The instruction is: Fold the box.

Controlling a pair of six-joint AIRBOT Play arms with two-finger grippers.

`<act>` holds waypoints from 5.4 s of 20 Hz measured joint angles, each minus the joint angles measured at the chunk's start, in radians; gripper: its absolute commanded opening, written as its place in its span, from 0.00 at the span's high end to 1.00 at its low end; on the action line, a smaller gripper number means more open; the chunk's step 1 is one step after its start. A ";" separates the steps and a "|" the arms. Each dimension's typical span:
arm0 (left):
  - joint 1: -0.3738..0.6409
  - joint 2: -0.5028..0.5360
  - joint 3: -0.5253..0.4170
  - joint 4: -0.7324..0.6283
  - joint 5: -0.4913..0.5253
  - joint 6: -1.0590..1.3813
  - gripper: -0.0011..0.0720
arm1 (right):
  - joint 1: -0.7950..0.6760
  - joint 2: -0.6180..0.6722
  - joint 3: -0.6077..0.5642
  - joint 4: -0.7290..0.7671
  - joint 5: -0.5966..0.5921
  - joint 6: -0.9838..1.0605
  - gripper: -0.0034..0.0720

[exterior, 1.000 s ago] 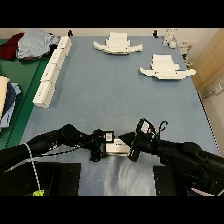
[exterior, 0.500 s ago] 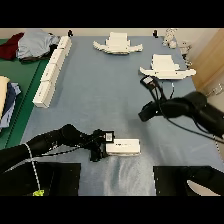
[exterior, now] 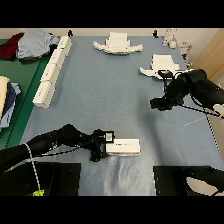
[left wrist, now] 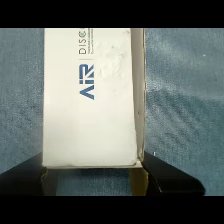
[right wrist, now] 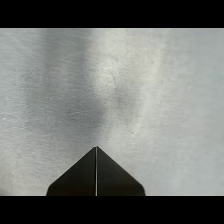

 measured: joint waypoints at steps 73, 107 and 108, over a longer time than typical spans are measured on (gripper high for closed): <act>1.522 0.151 0.052 0.500 -0.041 -0.601 0.07 | -0.009 -0.011 0.011 -0.006 -0.026 0.023 0.95; 0.830 0.168 0.663 0.597 -0.628 -1.078 0.97 | -0.009 -0.011 0.011 -0.006 -0.026 0.023 0.95; 0.758 0.111 0.691 0.596 -0.615 -1.085 0.97 | -0.009 -0.011 0.011 -0.006 -0.026 0.023 0.95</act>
